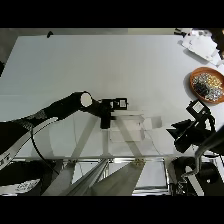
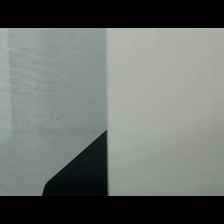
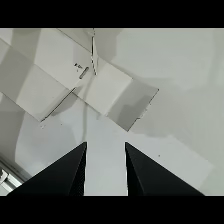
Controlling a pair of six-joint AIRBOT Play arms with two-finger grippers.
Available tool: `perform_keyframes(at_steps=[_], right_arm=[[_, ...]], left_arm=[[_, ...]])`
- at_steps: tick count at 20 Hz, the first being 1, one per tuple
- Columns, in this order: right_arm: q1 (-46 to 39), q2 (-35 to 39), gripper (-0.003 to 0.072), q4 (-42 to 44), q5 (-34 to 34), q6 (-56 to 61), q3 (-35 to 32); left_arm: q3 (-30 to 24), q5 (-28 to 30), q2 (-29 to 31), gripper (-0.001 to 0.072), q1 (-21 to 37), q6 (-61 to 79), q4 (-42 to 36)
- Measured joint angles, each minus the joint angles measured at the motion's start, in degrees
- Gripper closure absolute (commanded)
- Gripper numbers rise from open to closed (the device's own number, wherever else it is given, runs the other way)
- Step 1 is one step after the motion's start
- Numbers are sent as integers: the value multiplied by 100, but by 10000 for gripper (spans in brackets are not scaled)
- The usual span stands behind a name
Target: Fold the box and place the chain.
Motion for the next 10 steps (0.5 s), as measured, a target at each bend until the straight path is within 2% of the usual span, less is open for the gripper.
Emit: perform_keyframes(at_steps=[10], right_arm=[[0,0,432,-4,-4,-2,0]], left_arm=[[208,-234,-28,707,-4,-166,428]])
